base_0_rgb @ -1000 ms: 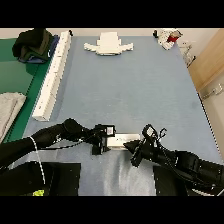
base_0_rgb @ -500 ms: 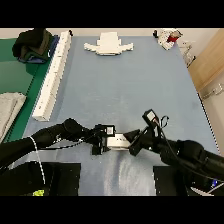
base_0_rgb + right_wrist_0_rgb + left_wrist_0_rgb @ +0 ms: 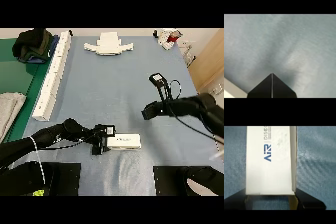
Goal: Fold the box.
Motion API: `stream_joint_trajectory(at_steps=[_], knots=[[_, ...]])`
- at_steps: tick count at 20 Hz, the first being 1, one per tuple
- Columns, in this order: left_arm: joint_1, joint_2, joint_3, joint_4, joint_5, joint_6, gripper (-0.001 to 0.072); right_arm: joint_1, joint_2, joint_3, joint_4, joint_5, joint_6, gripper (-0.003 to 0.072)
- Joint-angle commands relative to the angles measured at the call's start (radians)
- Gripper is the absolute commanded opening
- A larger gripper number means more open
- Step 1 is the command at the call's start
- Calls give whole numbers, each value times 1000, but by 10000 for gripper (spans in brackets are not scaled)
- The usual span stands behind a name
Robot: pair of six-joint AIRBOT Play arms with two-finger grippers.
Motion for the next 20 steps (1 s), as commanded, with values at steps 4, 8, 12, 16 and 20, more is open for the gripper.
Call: stream_joint_trajectory(at_steps=[4, 8, 12, 16, 20], knots=[[0, 0, 0, 0, 1, 0, 446, -230, -351, 261, 282, -244, -446, 5], [0, 0, 0, 0, 0, 0, 446, -231, -380, 294, 279, -180, -445, 7], [0, 0, 1, -7, 0, 0, 446, -231, -381, 294, 261, -184, -445, 7], [3, 25, 20, -6, 0, -102, 446, -231, -381, 294, 261, -184, -445, 7], [3, 92, 56, 41, 69, -336, 446, -231, -381, 294, 260, -184, -445, 7]])
